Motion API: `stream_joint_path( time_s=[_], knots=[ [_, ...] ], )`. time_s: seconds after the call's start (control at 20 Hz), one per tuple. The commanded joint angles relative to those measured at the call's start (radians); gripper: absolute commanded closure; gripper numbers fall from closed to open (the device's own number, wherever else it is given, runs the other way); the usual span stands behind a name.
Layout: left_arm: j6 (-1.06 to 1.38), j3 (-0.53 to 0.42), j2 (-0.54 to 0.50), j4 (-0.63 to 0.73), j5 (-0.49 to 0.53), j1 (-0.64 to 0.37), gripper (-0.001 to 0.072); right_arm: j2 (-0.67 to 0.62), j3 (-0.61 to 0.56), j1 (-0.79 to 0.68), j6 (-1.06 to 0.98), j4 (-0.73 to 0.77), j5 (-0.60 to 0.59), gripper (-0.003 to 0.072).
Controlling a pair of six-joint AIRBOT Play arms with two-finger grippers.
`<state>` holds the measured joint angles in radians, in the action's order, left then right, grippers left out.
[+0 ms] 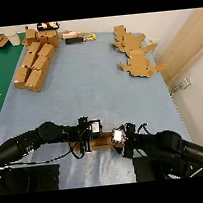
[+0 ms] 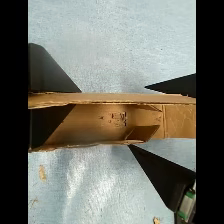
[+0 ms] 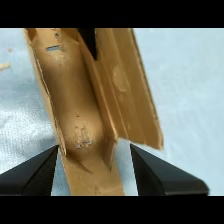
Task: Fold the box.
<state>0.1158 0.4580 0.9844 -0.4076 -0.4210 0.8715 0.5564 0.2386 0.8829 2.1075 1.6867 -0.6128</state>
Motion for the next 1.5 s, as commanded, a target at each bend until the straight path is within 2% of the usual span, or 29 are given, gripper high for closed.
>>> stream_joint_path(
  time_s=[0.0,0.1,0.15,0.25,0.45,0.8,1.45],
  knots=[
    [0.0,0.0,0.001,0.0,0.0,0.0,0.0698,0.089,0.006,-0.188,0.616,0.502,-0.005,-0.0031],
    [0.0,0.0,0.001,0.0,0.0,0.0,0.0698,0.173,0.035,-0.239,0.763,0.581,-0.077,-0.0031],
    [0.0,0.0,0.001,0.0,0.0,0.0,0.0698,0.209,0.052,-0.252,0.766,0.577,-0.117,-0.0031],
    [0.0,0.0,0.001,0.0,0.0,0.0,0.0698,0.253,0.079,-0.261,0.766,0.56,-0.124,-0.003],
    [0.0,0.0,0.001,0.0,0.0,0.0,0.0698,0.253,0.097,-0.261,0.735,0.483,-0.171,-0.0029],
    [0.0,0.0,0.001,0.0,0.0,0.0,0.0698,0.27,0.097,-0.26,0.737,0.447,-0.149,-0.0028],
    [0.0,0.0,0.001,0.0,0.0,0.0,0.0698,0.299,0.097,-0.26,0.736,0.524,-0.124,-0.0021]
  ],
)
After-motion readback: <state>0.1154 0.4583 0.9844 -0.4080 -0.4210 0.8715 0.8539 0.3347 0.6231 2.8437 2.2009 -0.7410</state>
